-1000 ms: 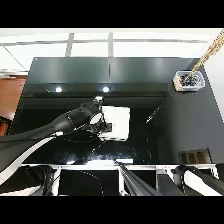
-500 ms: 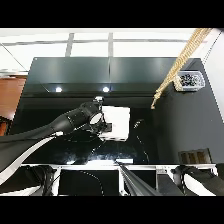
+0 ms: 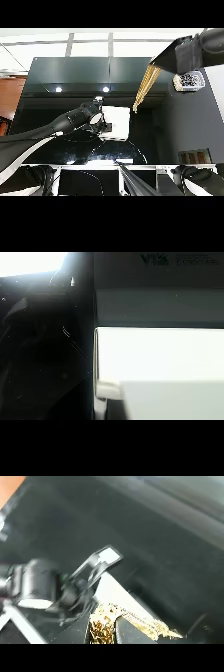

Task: Fold the box and place the chain.

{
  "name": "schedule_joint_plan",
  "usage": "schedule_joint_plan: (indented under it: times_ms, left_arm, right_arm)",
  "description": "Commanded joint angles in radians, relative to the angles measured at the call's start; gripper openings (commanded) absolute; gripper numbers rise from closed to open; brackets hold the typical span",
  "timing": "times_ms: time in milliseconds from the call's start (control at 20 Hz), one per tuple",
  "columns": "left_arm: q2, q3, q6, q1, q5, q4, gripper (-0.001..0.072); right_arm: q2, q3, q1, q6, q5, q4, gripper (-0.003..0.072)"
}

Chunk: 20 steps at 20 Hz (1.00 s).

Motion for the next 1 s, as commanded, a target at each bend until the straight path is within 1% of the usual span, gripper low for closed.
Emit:
schedule_joint_plan:
  times_ms: [0, 200, 450, 550, 700, 800, 950]
  left_arm:
    - [-0.001, 0.000, 0.000, 0.000, 0.000, 0.000, 0.0029]
    - [-0.001, 0.000, 0.000, 0.000, 0.000, 0.000, 0.0030]
    - [-0.001, 0.000, 0.000, 0.000, 0.000, 0.000, 0.0029]
    - [-0.001, 0.000, 0.000, 0.000, 0.000, 0.000, 0.0029]
    - [-0.001, 0.000, 0.000, 0.000, 0.000, 0.000, 0.0029]
    - [-0.001, 0.000, 0.000, 0.000, 0.000, 0.000, 0.0029]
    - [-0.001, 0.000, 0.000, 0.000, 0.000, 0.000, 0.0029]
  right_arm:
    - [0.000, -0.002, 0.063, -0.002, 0.031, 0.066, 0.0037]
    - [0.000, -0.002, 0.067, -0.003, 0.027, 0.174, 0.0037]
    - [-0.011, -0.021, 0.099, -0.003, 0.027, 0.147, 0.0037]
    - [-0.011, -0.087, 0.135, -0.002, 0.014, 0.098, 0.0037]
    - [-0.011, -0.220, 0.173, 0.000, -0.021, 0.028, 0.0038]
    - [-0.011, -0.317, 0.189, 0.026, -0.066, -0.029, 0.0039]
    - [-0.011, -0.495, 0.230, 0.042, -0.167, -0.041, 0.0039]
